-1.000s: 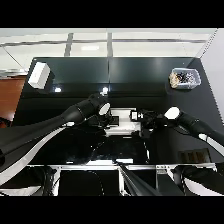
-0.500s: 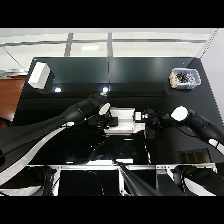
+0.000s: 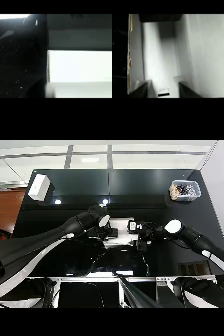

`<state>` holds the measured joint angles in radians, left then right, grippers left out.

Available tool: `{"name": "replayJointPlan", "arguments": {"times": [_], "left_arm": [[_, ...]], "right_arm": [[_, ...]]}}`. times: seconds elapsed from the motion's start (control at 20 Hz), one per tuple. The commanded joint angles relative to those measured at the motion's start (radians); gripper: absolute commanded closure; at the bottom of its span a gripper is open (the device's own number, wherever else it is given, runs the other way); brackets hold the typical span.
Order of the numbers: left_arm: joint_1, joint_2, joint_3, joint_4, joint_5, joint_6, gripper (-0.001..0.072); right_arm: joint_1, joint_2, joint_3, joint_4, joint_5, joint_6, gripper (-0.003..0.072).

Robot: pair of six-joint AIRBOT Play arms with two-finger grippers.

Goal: Fold the box and place the chain.

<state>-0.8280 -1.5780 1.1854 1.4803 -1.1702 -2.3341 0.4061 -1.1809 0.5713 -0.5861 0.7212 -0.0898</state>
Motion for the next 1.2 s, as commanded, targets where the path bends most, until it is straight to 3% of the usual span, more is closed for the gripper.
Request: {"name": "replayJointPlan", "arguments": {"times": [0.0,0.05,0.1,0.2,0.45,0.55,0.65,0.75,0.9,1.15], "left_arm": [[0.000,-0.001,0.001,-0.005,0.007,0.000,0.0686],[0.000,-0.001,0.001,-0.005,0.007,0.000,0.0686],[0.000,-0.001,0.001,-0.005,0.007,0.000,0.0686],[0.000,-0.001,0.001,-0.005,0.006,0.000,0.0686],[0.000,-0.001,0.001,-0.005,0.007,0.000,0.0685],[0.000,-0.001,0.001,-0.005,0.007,0.000,0.0685],[0.000,-0.001,0.001,-0.005,0.008,0.000,0.0685],[0.000,-0.001,0.001,-0.004,0.008,0.000,0.0685],[0.000,-0.001,0.001,-0.004,0.009,0.000,0.0685],[0.000,-0.001,0.001,-0.004,0.008,0.000,0.0686]], "right_arm": [[0.007,-0.014,0.000,0.030,-0.018,0.093,0.0460],[0.007,-0.014,0.000,0.028,-0.019,0.121,0.0290],[0.005,-0.010,0.000,0.015,-0.013,0.168,0.0483],[0.004,0.025,0.002,-0.063,-0.006,0.341,0.0651],[-0.171,0.248,0.055,-0.404,0.238,0.916,0.0673],[-0.332,0.296,0.050,-0.576,0.246,1.287,0.0672],[-0.518,0.280,-0.005,-0.553,0.190,1.534,0.0672],[-0.649,0.217,-0.069,-0.324,0.205,1.507,0.0672],[-0.647,0.040,-0.087,-0.067,0.356,1.258,0.0672],[-0.471,-0.152,-0.085,0.053,0.345,1.067,0.0671]]}}
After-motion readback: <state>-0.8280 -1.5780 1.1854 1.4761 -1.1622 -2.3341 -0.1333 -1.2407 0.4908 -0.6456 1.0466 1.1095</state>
